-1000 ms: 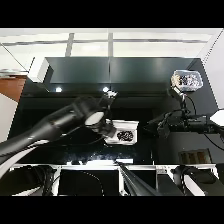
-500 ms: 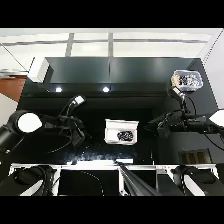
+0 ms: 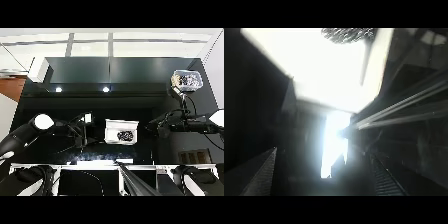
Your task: Fold the box and place the chain.
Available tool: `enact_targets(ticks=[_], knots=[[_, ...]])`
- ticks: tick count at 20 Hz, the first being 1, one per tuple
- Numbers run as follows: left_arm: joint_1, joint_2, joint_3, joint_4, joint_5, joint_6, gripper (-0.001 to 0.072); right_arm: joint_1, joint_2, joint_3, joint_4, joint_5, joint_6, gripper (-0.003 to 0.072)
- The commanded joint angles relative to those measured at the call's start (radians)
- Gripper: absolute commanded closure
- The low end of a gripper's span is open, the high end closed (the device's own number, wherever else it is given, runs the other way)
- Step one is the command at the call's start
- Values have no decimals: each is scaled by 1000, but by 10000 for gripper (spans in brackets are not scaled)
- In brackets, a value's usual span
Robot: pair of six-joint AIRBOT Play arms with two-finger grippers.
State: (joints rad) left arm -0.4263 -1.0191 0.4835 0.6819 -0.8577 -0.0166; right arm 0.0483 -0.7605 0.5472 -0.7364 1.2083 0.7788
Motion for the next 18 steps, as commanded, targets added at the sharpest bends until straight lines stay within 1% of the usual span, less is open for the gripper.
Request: enact_targets(ticks=[1,4,8,12,18], knots=[[5,-116,32,-148,-23,232,8,0,0,1,-1,0,5,186],[3,-161,59,-148,-37,268,11,0,0,1,-1,-1,5,186],[-14,-198,63,-146,-66,276,18,0,0,1,-1,-5,5,186],[-51,-209,63,-148,-9,278,16,0,0,1,-1,-10,4,187],[-57,-219,63,-149,18,280,16,0,0,1,-1,-27,5,187]])
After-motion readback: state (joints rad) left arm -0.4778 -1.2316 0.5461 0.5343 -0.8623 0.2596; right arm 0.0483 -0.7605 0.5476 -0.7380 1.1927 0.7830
